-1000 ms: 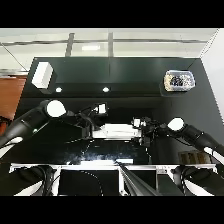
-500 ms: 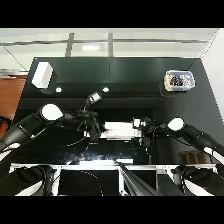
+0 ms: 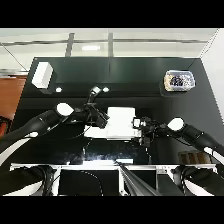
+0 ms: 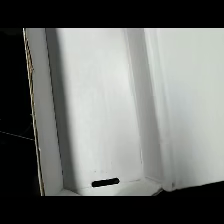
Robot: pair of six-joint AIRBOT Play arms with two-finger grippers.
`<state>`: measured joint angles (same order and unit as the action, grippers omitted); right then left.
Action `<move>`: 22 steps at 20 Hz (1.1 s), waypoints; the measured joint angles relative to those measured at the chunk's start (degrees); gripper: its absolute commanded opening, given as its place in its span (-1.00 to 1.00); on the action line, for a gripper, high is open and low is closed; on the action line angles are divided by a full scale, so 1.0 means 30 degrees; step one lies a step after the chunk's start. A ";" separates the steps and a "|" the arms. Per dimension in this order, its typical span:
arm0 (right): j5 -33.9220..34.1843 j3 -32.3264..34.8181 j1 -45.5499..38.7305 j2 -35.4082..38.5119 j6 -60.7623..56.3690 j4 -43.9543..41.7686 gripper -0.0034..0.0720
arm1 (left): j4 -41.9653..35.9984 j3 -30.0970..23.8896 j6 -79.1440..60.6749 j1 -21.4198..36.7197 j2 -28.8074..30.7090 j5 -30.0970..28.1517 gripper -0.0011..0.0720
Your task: Fold the box and place the chain.
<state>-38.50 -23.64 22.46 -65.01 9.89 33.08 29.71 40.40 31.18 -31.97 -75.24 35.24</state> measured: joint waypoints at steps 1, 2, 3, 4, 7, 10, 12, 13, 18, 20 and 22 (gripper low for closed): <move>0.0000 0.0000 0.0000 0.0000 0.0000 0.0007 0.31 | 0.0291 0.0277 -0.0066 -0.0080 -0.0335 0.0357 -0.90; 0.0000 0.0000 0.0000 0.0000 0.0000 0.0000 0.31 | 0.0554 0.0517 -0.0087 -0.0124 -0.0561 0.0568 -0.90; 0.0000 0.0000 0.0000 0.0000 0.0000 0.0000 0.31 | 0.0823 0.0736 -0.0109 -0.0175 -0.0743 0.0787 -0.90; 0.0000 0.0000 0.0000 0.0000 0.0000 0.0000 0.31 | 0.1239 0.0896 -0.0102 -0.0197 -0.0867 0.0925 -0.90; 0.0000 0.0000 0.0000 0.0000 -0.0007 -0.0007 0.31 | 0.2943 0.1333 0.0714 -0.0138 -0.0998 0.0991 -0.90; 0.0000 0.0000 0.0000 0.0000 -0.0015 -0.0022 0.31 | 0.4765 0.1829 0.1967 0.0350 -0.0036 0.2062 -0.90; 0.0000 0.0000 0.0000 0.0000 -0.0022 -0.0029 0.31 | 0.5734 0.1734 0.2863 0.0845 0.1224 0.2463 -0.90; 0.0000 0.0000 0.0000 0.0000 -0.0022 -0.0029 0.31 | 0.6156 0.1494 0.3162 0.1122 0.1916 0.2623 -0.90; 0.0000 0.0000 0.0000 0.0000 -0.0022 -0.0029 0.32 | 0.6630 -0.1239 0.2200 0.2302 0.5639 0.3606 -0.11; 0.0000 0.0000 0.0000 0.0000 -0.0029 -0.0022 0.32 | 0.6666 -0.2280 0.0911 0.2222 0.6426 0.3840 0.96; 0.0000 0.0000 0.0000 0.0000 -0.0022 -0.0015 0.32 | 0.7118 -0.2892 -0.0940 0.1749 0.6630 0.3708 0.95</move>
